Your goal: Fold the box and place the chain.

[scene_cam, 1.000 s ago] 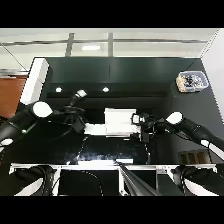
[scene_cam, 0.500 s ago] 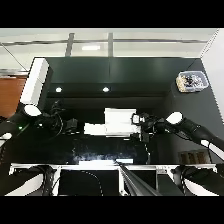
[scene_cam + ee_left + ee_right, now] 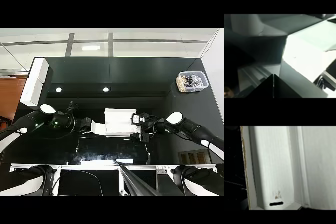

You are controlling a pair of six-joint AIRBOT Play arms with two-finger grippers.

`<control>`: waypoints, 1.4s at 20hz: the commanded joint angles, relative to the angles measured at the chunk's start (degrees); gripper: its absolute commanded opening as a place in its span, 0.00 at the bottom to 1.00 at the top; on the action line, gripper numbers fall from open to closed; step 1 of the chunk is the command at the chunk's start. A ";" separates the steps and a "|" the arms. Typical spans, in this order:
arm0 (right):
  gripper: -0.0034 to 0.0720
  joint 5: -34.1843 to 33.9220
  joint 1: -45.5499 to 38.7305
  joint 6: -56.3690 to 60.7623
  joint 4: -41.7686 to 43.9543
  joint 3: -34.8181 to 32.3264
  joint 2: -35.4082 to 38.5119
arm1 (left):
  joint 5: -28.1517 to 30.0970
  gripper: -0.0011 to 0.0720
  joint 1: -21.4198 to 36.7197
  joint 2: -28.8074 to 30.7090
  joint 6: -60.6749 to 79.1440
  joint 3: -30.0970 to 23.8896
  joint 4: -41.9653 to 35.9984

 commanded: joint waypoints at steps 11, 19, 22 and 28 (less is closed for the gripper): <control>0.69 0.00 0.00 0.00 0.02 0.00 -0.02 | -8.39 0.89 -3.69 -0.09 2.29 8.87 1.03; 0.69 -0.02 0.00 0.00 0.02 0.00 -0.02 | 0.09 0.86 -18.93 -0.11 -26.05 18.86 27.02; 0.69 -0.02 0.00 0.00 0.02 0.00 -0.02 | 0.68 0.70 -21.79 -0.11 -32.06 20.85 31.47; 0.69 -0.02 0.00 0.00 0.02 0.00 -0.02 | 3.28 0.55 -23.91 -0.20 -38.71 21.03 32.02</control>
